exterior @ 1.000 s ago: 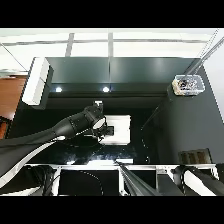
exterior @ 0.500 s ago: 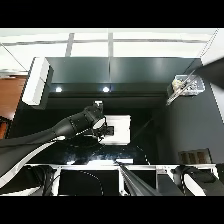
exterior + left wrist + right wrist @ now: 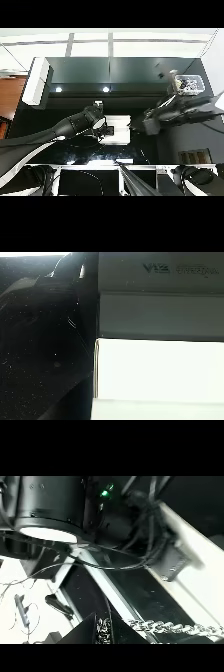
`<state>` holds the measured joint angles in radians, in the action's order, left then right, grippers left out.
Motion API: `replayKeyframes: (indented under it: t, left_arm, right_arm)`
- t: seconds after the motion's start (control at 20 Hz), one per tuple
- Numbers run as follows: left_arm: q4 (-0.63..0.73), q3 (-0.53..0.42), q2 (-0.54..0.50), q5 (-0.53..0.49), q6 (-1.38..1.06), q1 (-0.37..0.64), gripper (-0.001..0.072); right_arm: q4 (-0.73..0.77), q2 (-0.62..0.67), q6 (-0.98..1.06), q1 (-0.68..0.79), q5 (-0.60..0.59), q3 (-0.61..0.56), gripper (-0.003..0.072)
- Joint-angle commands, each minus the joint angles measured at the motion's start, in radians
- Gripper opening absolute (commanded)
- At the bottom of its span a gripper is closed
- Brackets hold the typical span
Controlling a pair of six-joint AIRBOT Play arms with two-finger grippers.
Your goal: Fold the box and place the chain.
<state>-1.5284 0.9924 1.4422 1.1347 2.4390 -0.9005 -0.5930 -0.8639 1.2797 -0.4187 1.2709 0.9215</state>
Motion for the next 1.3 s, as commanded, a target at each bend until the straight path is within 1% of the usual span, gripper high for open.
replayKeyframes:
  t: [0.0, 0.1, 0.25, 0.35, 0.5, 0.55, 0.6, 0.65, 0.75, 0.85, 0.9, 0.95, 1.0, 1.05, 1.15, 1.2, 1.25]
  left_arm:
    - [0.0, 0.0, 0.0, 0.0, 0.0, 0.0, 0.0033]
    - [0.0, 0.0, 0.0, 0.0, 0.0, 0.0, 0.0033]
    - [0.0, 0.0, 0.0, 0.0, 0.0, 0.0, 0.0033]
    - [0.0, 0.0, 0.0, 0.0, 0.0, 0.0, 0.0033]
    - [0.0, 0.0, 0.0, 0.0, 0.0, 0.0, 0.0033]
    - [0.0, 0.0, 0.0, 0.0, 0.0, 0.0, 0.0033]
    - [0.0, 0.0, 0.0, 0.0, 0.0, 0.0, 0.0033]
    - [0.0, 0.0, 0.0, 0.0, 0.0, 0.0, 0.0033]
    - [0.0, 0.0, 0.0, 0.0, 0.0, 0.0, 0.0033]
    - [0.0, 0.0, 0.0, 0.0, 0.0, 0.0, 0.0033]
    - [0.0, 0.0, 0.0, 0.0, 0.0, 0.0, 0.0033]
    - [0.0, 0.0, 0.0, 0.0, 0.0, 0.0, 0.0033]
    - [0.0, 0.0, 0.0, 0.0, 0.0, 0.0, 0.0033]
    - [0.0, 0.0, 0.0, -0.001, 0.0, 0.0, 0.0033]
    - [0.0, 0.0, 0.0, -0.004, 0.0, 0.0, 0.0033]
    - [0.0, 0.0, 0.0, -0.005, 0.0, 0.0, 0.0033]
    - [0.0, 0.0, 0.0, -0.005, 0.0, 0.0, 0.0033]
  right_arm:
    - [0.061, -0.082, -0.06, -0.089, -0.146, -0.073, 0.0029]
    - [0.056, -0.144, -0.066, -0.098, -0.179, -0.073, 0.0031]
    - [0.015, -0.206, -0.063, -0.098, -0.182, -0.073, 0.0032]
    - [-0.014, -0.209, -0.054, -0.097, -0.173, -0.073, 0.0033]
    - [-0.013, -0.209, -0.053, -0.097, -0.154, -0.073, 0.0033]
    - [-0.013, -0.209, -0.052, -0.097, -0.145, -0.073, 0.0064]
    - [-0.01, -0.209, -0.048, -0.09, -0.14, -0.073, 0.0387]
    - [-0.01, -0.205, -0.05, -0.074, -0.138, -0.073, 0.0563]
    - [-0.01, -0.187, -0.05, 0.003, -0.117, -0.072, 0.0566]
    - [-0.016, -0.146, -0.068, 0.137, -0.061, -0.072, 0.0565]
    - [-0.048, -0.121, -0.072, 0.217, -0.044, -0.072, 0.0565]
    - [-0.114, -0.102, -0.072, 0.288, -0.05, -0.072, 0.0565]
    - [-0.219, -0.092, -0.069, 0.358, -0.077, -0.073, 0.0565]
    - [-0.335, -0.095, -0.034, 0.411, -0.124, -0.076, 0.0565]
    - [-0.579, -0.097, 0.131, 0.484, -0.32, -0.113, 0.0568]
    - [-0.654, -0.105, 0.211, 0.507, -0.418, -0.138, 0.0714]
    - [-0.684, -0.126, 0.231, 0.519, -0.477, -0.148, 0.071]
